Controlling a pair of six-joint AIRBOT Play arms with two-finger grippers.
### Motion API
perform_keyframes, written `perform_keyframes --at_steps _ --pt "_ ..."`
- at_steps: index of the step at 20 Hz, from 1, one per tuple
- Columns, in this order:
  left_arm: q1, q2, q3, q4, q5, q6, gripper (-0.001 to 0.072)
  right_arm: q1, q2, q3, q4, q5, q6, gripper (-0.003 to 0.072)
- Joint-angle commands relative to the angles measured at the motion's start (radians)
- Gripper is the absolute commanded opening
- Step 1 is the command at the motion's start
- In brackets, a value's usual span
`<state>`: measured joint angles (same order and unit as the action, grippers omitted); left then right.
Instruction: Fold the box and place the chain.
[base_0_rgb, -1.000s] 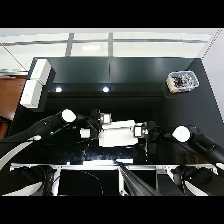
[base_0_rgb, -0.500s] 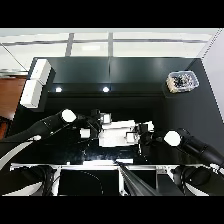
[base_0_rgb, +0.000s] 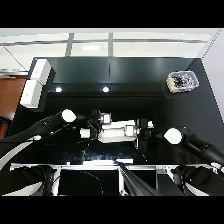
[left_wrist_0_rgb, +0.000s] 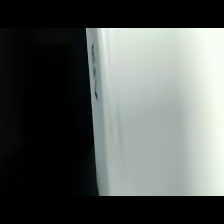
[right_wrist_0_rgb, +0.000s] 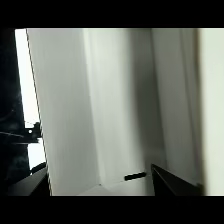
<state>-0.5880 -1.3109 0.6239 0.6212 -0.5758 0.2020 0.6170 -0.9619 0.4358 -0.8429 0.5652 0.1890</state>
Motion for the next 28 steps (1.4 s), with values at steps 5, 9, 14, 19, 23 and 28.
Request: perform_keyframes --at_steps 5,9,14,19,23,28 --pt "0.000 -0.001 0.001 0.000 0.000 0.000 0.0030 -0.137 0.008 0.052 -0.001 0.082 0.015 0.0701" --pt "0.000 -0.001 0.001 0.000 0.000 0.000 0.0030 -0.137 0.008 0.052 0.040 0.076 0.000 0.0700" --pt "0.000 -0.001 0.001 0.000 0.000 0.000 0.0030 -0.137 0.007 0.052 0.114 0.058 -0.072 0.0700" --pt "0.000 -0.001 0.001 0.000 0.000 0.000 0.0030 -0.140 -0.004 0.052 0.114 0.022 -0.083 0.0700" --pt "0.000 -0.001 0.001 0.000 0.000 0.000 0.0030 -0.152 -0.037 0.052 0.240 0.033 -0.227 0.0700" --pt "0.000 -0.001 0.001 0.000 0.000 0.000 0.0031 -0.166 -0.102 0.051 0.316 0.158 -0.322 0.0700"
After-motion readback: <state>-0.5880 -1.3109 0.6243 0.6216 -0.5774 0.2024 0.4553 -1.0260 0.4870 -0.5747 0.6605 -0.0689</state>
